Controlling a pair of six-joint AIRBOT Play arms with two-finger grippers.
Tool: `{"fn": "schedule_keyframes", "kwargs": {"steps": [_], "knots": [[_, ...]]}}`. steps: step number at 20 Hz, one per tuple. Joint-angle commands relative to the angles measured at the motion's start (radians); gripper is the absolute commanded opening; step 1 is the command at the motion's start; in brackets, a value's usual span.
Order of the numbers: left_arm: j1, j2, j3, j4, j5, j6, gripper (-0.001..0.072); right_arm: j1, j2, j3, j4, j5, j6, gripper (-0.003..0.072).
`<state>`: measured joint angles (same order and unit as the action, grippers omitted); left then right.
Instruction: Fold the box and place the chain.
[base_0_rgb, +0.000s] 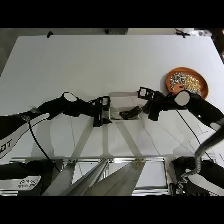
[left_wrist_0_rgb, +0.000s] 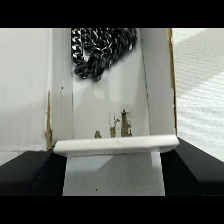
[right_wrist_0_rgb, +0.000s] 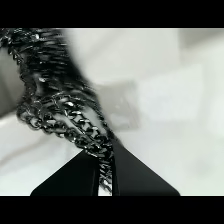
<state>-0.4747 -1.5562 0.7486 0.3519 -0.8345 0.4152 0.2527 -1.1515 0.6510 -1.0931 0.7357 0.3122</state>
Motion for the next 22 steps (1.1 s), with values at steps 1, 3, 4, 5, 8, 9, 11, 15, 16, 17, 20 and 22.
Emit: {"fn": "schedule_keyframes", "kwargs": {"steps": [1, 3, 4, 5, 8, 9, 11, 15, 16, 17, 20, 22], "knots": [[0.0, -0.001, 0.0, 0.0, 0.0, 0.0, 0.0271, 0.0, 0.106, 0.0, -0.068, -0.004, 0.217, 0.0012], [0.0, -0.001, 0.0, 0.0, 0.0, 0.0, 0.0271, 0.0, 0.17, 0.0, -0.044, 0.021, 0.266, 0.0012], [0.0, -0.001, 0.0, 0.0, 0.0, 0.0, 0.0271, 0.0, 0.199, 0.0, -0.025, 0.037, 0.289, 0.0012], [0.0, -0.001, 0.0, 0.0, 0.0, 0.0, 0.0271, 0.0, 0.229, 0.0, 0.0, 0.054, 0.312, 0.0012], [0.0, -0.001, 0.0, 0.0, 0.0, 0.0, 0.0271, 0.0, 0.303, 0.0, 0.144, 0.093, 0.32, 0.0012], [0.0, -0.001, 0.0, 0.0, 0.0, 0.0, 0.0271, 0.0, 0.317, 0.0, 0.218, 0.097, 0.32, 0.0012], [0.0, -0.001, 0.0, 0.0, 0.0, 0.0, 0.0271, 0.0, 0.325, 0.0, 0.387, 0.098, 0.319, 0.0012], [0.0, -0.001, 0.0, 0.0, 0.0, 0.0, 0.0271, 0.0, 0.318, 0.0, 0.577, 0.087, 0.316, 0.0012], [0.0, -0.001, 0.0, 0.0, 0.0, 0.0, 0.0271, 0.013, 0.313, 0.0, 0.58, 0.085, 0.317, 0.0012], [0.0, -0.001, 0.0, 0.0, 0.0, 0.0, 0.0271, 0.035, 0.301, 0.0, 0.579, 0.084, 0.317, 0.0012], [0.0, -0.001, 0.0, 0.0, 0.0, 0.0, 0.0271, 0.132, 0.223, 0.0, 0.577, 0.011, 0.317, 0.0013], [0.0, -0.001, 0.0, 0.0, 0.0, 0.0, 0.0271, 0.19, 0.144, 0.0, 0.578, -0.081, 0.317, 0.0013]]}}
